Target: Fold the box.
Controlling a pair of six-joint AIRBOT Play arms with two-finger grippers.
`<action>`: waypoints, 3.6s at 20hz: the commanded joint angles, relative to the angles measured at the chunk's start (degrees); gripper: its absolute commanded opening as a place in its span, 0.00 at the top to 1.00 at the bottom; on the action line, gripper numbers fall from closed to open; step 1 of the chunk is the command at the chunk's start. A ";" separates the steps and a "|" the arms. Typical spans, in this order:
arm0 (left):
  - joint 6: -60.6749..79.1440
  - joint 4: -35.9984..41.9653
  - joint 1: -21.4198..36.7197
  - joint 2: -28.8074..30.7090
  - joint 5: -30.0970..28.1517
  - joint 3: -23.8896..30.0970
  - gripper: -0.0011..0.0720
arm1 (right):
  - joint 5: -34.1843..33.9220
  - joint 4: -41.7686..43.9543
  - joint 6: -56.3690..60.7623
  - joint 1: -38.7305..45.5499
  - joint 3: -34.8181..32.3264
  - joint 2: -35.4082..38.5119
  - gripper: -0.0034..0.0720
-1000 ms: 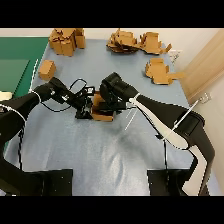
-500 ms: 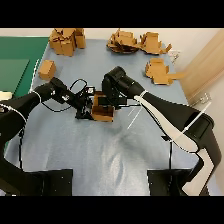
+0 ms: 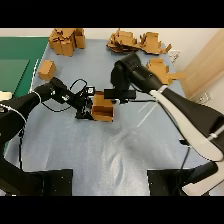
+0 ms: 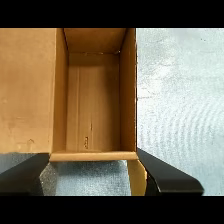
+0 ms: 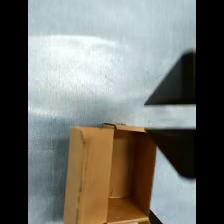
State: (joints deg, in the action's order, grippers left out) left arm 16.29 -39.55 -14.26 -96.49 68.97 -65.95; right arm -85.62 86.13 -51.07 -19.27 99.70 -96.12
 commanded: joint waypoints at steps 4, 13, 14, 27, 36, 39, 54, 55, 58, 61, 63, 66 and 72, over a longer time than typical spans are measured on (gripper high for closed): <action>-1.33 -1.46 0.09 -0.02 -0.24 0.02 0.44 | 16.72 12.63 -5.75 9.27 -21.49 19.80 0.95; -1.33 -1.36 0.07 -0.04 -0.59 0.02 0.44 | 38.73 52.70 -46.07 34.91 -40.02 16.11 0.95; -1.33 -1.33 0.04 -0.02 -0.87 0.02 0.44 | 40.00 54.40 -44.70 35.65 -39.76 13.97 0.95; -1.40 -1.36 0.04 -0.02 -0.92 0.00 0.44 | 6.49 65.09 -64.13 27.61 -7.41 -14.80 0.95; -2.71 -1.36 0.02 -0.02 -0.87 0.02 0.44 | -3.54 67.12 -87.06 25.99 -5.62 -13.68 0.92; -2.86 -1.36 0.00 -0.02 -0.85 0.02 0.44 | 0.15 62.51 -93.29 24.06 -5.62 -10.95 0.85; -4.37 -1.36 -0.02 -0.02 -0.90 0.00 0.44 | 12.72 61.02 -103.93 19.28 -12.17 -5.29 0.83; -4.37 -1.38 0.00 -0.02 -0.90 0.00 0.44 | 14.93 61.61 -105.28 19.28 -14.62 -4.11 0.83; -4.39 -1.36 -0.02 -0.02 -0.90 0.00 0.44 | 20.37 65.07 -110.44 19.28 -22.91 -0.04 0.83; -5.25 -1.36 -0.02 -0.02 -0.94 -0.09 0.44 | 23.80 66.90 -116.06 19.28 -29.07 3.93 0.83; -5.86 -1.36 -0.02 -0.02 -0.90 -0.09 0.44 | 24.09 66.90 -118.79 19.26 -30.84 5.40 0.83; -5.86 -1.36 -0.02 -0.02 -1.01 -0.09 0.44 | 24.50 66.62 -120.08 18.32 -30.86 6.21 0.83; -5.86 -1.36 -0.02 -0.02 -0.94 -0.09 0.44 | 27.56 62.97 -120.76 15.61 -30.86 6.43 0.62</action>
State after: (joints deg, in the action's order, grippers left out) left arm 10.50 -40.88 -14.33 -96.47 68.03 -66.00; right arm -59.37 151.26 -171.11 -2.61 69.04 -89.89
